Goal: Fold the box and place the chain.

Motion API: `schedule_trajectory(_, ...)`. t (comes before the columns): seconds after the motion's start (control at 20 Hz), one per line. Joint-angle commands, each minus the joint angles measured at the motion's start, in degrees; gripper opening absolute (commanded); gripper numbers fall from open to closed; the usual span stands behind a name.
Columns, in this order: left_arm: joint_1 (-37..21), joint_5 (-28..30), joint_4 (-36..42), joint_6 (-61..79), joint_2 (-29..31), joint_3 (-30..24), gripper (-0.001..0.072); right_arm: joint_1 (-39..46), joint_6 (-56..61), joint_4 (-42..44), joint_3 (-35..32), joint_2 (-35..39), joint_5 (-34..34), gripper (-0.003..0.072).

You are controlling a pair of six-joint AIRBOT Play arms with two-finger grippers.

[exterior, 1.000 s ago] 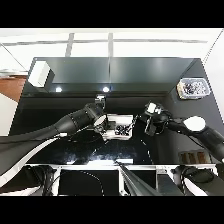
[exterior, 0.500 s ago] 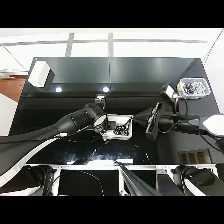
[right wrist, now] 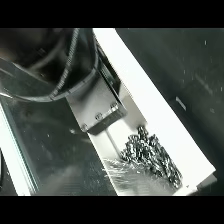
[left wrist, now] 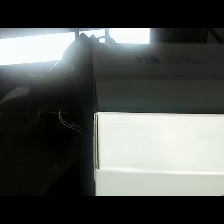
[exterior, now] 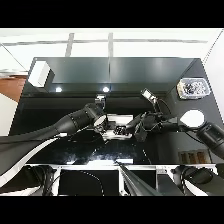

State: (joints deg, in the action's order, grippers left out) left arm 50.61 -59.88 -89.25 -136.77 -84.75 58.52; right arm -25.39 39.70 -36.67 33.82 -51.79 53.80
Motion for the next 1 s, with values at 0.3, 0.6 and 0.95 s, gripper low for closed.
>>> schedule_trajectory(0.3, 0.0, 0.9, -0.5, 0.0, 0.0, 0.0, 0.0037, 9.4, 5.8, -6.1, 0.1, -1.0, 9.0, 0.0581)
schedule_trajectory(0.6, 0.0, 0.9, -0.8, 0.0, 0.0, 0.0, 0.0037, 18.8, 12.7, -22.2, 0.1, -1.0, 10.5, 0.0581)
schedule_trajectory(0.95, 0.2, -4.1, -2.0, 1.6, 3.3, 2.1, 0.0476, 19.0, 12.6, -20.4, 0.1, -1.0, 9.9, 0.0581)
